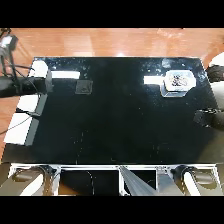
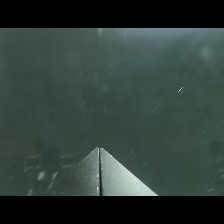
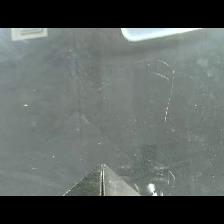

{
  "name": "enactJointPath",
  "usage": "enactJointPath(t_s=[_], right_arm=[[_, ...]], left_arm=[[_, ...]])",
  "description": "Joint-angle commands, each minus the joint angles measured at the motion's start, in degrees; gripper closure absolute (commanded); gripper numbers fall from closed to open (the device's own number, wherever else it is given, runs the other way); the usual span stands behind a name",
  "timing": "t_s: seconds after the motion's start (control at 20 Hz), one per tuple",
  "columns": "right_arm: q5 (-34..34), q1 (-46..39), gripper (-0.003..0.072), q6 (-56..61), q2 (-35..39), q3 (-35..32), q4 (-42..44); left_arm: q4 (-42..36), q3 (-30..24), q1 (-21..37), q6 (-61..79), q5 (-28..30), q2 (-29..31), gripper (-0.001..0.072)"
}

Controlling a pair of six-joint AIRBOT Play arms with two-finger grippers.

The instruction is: Fold the box and place the chain.

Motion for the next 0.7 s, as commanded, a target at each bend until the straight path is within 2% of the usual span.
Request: enactJointPath(t_s=[0.0,0.15,0.35,0.65], right_arm=[[2.93,-0.31,0.0667,0.63,-0.02,-3.15,-1.40],[2.16,-0.31,0.0668,0.66,-0.11,-3.28,-1.73],[2.25,-0.31,0.0668,0.63,-0.11,-3.28,-1.31],[2.25,-0.31,0.0669,0.61,-0.11,-3.28,-1.31]], left_arm=[[7.63,-3.54,-4.59,-5.05,0.42,0.61,0.0696],[7.58,-3.72,-4.57,-6.29,-1.01,1.31,0.0695],[8.48,-4.00,-4.52,-6.32,0.83,3.91,0.0693],[7.80,-4.00,-4.61,-6.16,1.18,3.89,0.0691]])
